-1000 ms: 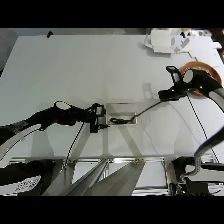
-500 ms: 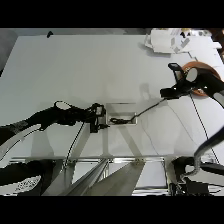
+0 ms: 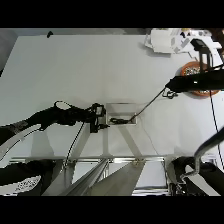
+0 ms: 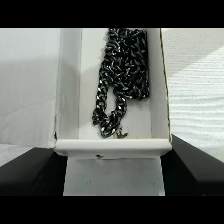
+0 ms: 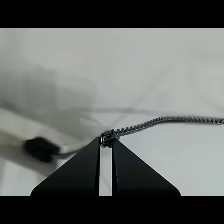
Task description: Fold the box and place the chain.
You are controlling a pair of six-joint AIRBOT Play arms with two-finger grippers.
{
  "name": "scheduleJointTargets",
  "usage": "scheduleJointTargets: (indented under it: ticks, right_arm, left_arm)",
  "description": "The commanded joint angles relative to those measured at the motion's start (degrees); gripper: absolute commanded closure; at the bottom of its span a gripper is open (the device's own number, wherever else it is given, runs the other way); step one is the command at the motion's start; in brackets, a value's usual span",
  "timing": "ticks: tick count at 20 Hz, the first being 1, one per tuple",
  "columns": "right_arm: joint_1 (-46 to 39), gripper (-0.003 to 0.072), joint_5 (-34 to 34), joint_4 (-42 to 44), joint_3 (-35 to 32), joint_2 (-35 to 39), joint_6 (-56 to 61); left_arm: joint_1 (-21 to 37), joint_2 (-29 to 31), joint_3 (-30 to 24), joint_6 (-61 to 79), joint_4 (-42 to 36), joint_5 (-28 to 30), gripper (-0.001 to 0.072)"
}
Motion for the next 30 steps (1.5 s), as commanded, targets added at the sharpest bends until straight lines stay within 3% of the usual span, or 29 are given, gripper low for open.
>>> scheduleJointTargets:
  ticks: [1,9,16,25,30]
  right_arm:
    - [0.2,0.0671,4.2,11.8,0.1,9.0,-2.8]
    - [10.6,0.0671,5.4,22.9,0.1,14.3,-4.2]
    - [21.4,0.0671,-4.3,22.5,0.1,13.6,-6.4]
    - [30.2,0.0670,-6.1,12.3,0.1,-0.1,-7.0]
    - [30.2,0.0670,-2.4,10.5,-0.3,-7.3,-7.1]
  left_arm:
    - [0.0,0.0,0.0,0.0,0.0,0.0,0.0657]
    - [0.0,0.0,0.0,0.0,0.0,0.0,0.0657]
    - [0.0,0.0,0.0,0.0,0.0,0.0,0.0657]
    - [0.0,0.0,0.0,0.0,0.0,0.0,0.0657]
    - [0.0,0.0,0.0,0.0,0.0,0.0,0.0657]
